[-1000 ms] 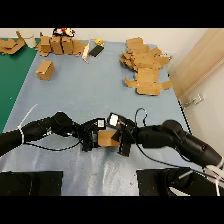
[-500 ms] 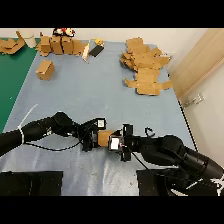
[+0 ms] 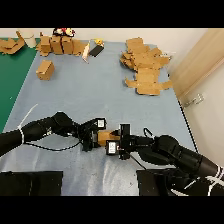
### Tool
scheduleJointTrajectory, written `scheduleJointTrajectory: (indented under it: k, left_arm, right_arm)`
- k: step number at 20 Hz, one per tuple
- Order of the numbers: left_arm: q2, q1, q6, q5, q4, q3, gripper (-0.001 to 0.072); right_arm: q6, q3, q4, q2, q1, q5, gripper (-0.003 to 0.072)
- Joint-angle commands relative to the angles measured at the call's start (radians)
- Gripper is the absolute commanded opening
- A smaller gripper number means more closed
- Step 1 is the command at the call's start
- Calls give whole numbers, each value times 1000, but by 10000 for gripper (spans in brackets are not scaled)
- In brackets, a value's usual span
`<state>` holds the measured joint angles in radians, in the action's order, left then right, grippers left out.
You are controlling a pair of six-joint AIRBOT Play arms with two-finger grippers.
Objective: Fold the box.
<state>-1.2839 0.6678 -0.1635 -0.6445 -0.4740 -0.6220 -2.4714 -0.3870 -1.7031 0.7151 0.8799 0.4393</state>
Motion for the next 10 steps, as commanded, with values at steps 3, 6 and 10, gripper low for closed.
scheduleJointTrajectory:
  k: [3,6,10]
  left_arm:
    - [0,0,-1,-2,-1,0,477]
    - [0,0,0,-2,-1,0,477]
    - [0,0,-1,-2,-1,0,477]
  right_arm:
    - [-17,-2,40,-7,1,-21,318]
    - [-17,-2,40,-32,1,-20,318]
    - [-17,-1,40,-32,1,-21,276]
